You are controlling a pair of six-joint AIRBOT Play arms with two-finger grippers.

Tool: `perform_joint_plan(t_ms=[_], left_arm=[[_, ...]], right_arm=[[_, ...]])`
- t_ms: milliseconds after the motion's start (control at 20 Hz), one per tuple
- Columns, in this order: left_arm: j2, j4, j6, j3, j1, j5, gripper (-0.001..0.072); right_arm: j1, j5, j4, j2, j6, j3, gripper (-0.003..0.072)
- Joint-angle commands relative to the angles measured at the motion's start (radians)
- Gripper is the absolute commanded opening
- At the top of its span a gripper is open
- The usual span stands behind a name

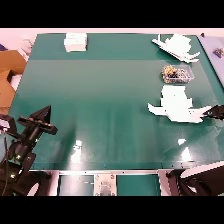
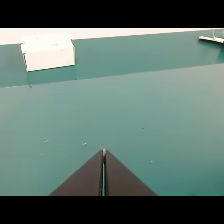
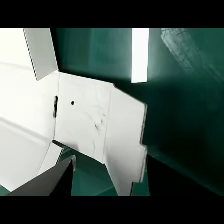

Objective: Fold the box and place the chain.

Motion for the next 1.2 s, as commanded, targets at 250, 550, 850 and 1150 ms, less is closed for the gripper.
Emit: perform_joint_plan(t_ms=[250, 550, 850, 1150], left_arm=[[0.001, 0.000, 0.000, 0.000, 0.000, 0.001, 0.0020], [0.001, 0.000, 0.000, 0.000, 0.000, 0.008, 0.0020], [0.001, 0.000, 0.000, 0.000, 0.000, 0.008, 0.0020], [0.001, 0.000, 0.000, 0.000, 0.000, 0.008, 0.0020]], right_arm=[[0.003, -0.012, 0.006, -0.004, 0.000, 0.068, 0.0544], [0.032, -0.069, 0.044, -0.029, -0.001, 0.077, 0.0544], [0.045, -0.032, 0.048, -0.083, 0.003, 0.077, 0.0544], [0.045, 0.021, -0.003, -0.100, 0.002, 0.076, 0.0544]])
